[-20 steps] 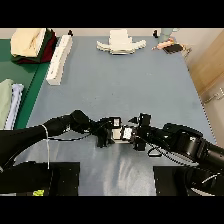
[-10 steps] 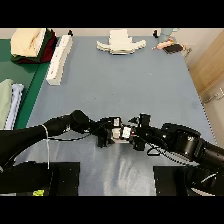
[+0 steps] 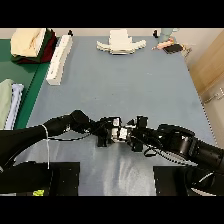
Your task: Fold the box.
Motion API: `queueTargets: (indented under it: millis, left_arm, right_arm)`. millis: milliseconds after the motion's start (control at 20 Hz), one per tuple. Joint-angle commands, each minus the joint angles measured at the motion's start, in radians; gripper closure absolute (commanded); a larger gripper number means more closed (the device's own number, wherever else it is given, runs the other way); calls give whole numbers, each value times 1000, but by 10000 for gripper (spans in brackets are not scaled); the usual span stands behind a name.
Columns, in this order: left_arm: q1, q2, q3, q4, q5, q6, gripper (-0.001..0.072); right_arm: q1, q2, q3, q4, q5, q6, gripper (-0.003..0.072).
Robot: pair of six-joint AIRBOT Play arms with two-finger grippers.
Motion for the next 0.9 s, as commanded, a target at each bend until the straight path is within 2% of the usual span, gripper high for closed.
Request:
queueTargets:
  millis: [0, 650, 850]
  left_arm:
    - [0, 1, 0, -2, -2, -2, 245]
    - [0, 1, 0, -2, -2, -2, 245]
    - [0, 1, 0, -2, -2, -2, 245]
  right_arm:
    - [18, 5, 1, 40, 2, 2, 179]
    - [24, 37, 1, 67, 28, 3, 178]
    - [23, 100, 16, 152, 28, 23, 178]
